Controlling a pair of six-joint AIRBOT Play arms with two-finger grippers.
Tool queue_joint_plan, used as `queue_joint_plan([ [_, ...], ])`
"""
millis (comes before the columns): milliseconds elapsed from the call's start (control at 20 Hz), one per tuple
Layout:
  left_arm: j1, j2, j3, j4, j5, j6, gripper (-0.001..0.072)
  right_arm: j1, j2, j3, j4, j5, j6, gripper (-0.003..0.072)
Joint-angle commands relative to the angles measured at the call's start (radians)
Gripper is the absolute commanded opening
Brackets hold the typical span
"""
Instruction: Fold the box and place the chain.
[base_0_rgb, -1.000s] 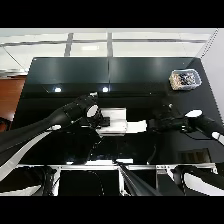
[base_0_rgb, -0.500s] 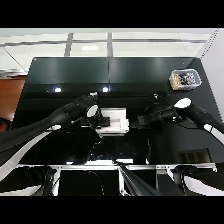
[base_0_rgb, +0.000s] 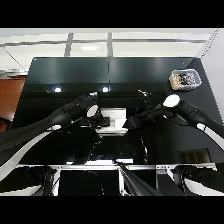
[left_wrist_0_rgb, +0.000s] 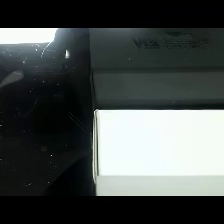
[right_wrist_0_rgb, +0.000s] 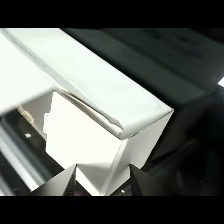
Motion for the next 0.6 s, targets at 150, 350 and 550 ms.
queue_joint_plan([
  [150, 0.001, 0.000, 0.000, 0.000, 0.000, 0.000, 0.0029, 0.172, -0.017, 0.129, -0.356, -0.060, 0.399, 0.0363],
  [350, 0.001, 0.000, 0.000, 0.000, 0.000, 0.000, 0.0029, 0.243, -0.089, 0.196, -0.529, -0.052, 0.593, 0.0352],
  [550, 0.001, 0.000, 0.000, 0.000, 0.000, 0.000, 0.0029, 0.269, -0.169, 0.264, -0.663, 0.009, 0.752, 0.0304],
])
